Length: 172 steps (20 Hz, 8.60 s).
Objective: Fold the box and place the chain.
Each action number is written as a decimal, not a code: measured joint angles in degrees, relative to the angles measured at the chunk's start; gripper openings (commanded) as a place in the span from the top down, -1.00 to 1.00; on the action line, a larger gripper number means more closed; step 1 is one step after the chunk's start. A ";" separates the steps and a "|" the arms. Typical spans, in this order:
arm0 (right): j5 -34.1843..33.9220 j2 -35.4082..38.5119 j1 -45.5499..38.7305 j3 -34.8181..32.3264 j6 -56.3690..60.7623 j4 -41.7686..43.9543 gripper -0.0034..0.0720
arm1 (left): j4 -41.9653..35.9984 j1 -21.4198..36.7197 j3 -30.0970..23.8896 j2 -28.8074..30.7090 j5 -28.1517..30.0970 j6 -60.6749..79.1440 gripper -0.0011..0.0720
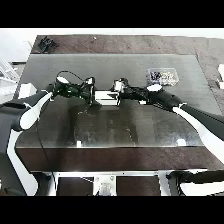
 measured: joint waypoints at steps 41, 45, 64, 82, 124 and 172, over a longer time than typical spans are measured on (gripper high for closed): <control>8.87 0.61 -1.01 -2.40 8.76 -0.33 0.63 | -0.22 -0.11 -0.04 0.00 0.11 -0.22 -0.50; 9.44 1.31 -2.36 -1.75 10.25 0.09 0.90 | -0.15 -0.11 -0.04 0.00 0.00 -0.13 -0.50; 13.60 -4.63 -4.35 -1.22 31.19 -6.80 0.91 | 0.13 -0.09 -0.04 0.02 -0.33 0.24 -0.50; 15.43 16.48 -4.22 4.48 48.70 -14.16 0.91 | -0.20 -0.07 -0.04 0.00 -0.39 0.02 -0.50; 10.01 32.15 -4.79 -6.51 68.22 -23.39 0.91 | 4.00 27.58 1.33 12.33 42.23 -51.17 0.92; -15.28 42.16 -7.04 -13.07 73.81 -21.18 0.92 | 19.54 15.80 -12.00 52.81 35.82 -61.81 0.93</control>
